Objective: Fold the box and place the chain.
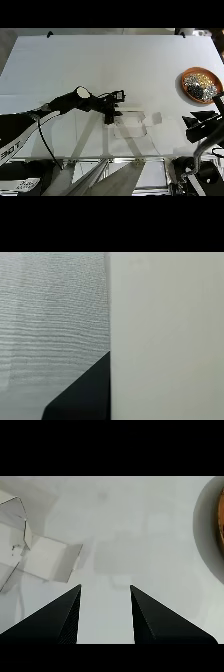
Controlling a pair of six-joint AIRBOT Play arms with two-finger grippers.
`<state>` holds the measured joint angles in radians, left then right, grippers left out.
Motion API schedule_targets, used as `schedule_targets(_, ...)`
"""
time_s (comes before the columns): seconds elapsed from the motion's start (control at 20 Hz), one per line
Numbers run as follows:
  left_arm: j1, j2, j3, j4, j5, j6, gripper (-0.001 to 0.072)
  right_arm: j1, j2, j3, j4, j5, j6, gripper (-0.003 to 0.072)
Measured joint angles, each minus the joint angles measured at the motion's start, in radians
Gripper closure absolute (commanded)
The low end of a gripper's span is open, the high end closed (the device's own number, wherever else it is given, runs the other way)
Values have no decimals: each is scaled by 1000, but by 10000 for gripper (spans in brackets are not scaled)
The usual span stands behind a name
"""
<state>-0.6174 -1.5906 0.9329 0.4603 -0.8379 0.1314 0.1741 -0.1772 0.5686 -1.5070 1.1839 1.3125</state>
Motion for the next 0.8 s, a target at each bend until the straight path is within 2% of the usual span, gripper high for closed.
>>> schedule_targets(0.8,0,0,0,-11,7,46,705,0,0,0,0,0,0,337)
